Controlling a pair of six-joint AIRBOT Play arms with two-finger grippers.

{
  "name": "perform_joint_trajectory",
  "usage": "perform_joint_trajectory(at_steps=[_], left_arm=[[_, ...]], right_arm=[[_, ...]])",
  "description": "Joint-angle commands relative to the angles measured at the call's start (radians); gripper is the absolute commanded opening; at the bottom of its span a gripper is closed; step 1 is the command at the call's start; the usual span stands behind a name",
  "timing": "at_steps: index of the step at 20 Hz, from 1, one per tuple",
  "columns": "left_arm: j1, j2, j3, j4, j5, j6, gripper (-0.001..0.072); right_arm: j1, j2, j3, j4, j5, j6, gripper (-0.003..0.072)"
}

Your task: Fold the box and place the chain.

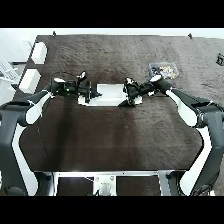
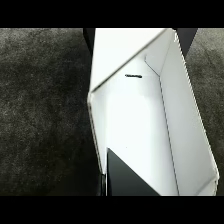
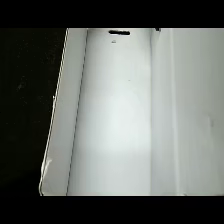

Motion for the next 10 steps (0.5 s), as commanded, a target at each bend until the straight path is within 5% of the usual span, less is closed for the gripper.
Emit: perform_joint_trajectory(at_steps=[1,10], left_arm=[[0.001,0.000,0.000,0.000,0.000,0.001,0.0023],[0.001,0.000,0.000,0.000,0.000,0.001,0.0022]], right_arm=[[-0.001,0.000,0.001,-0.003,0.000,0.003,0.0563],[-0.001,0.000,0.001,-0.010,-0.001,0.002,0.0563]])
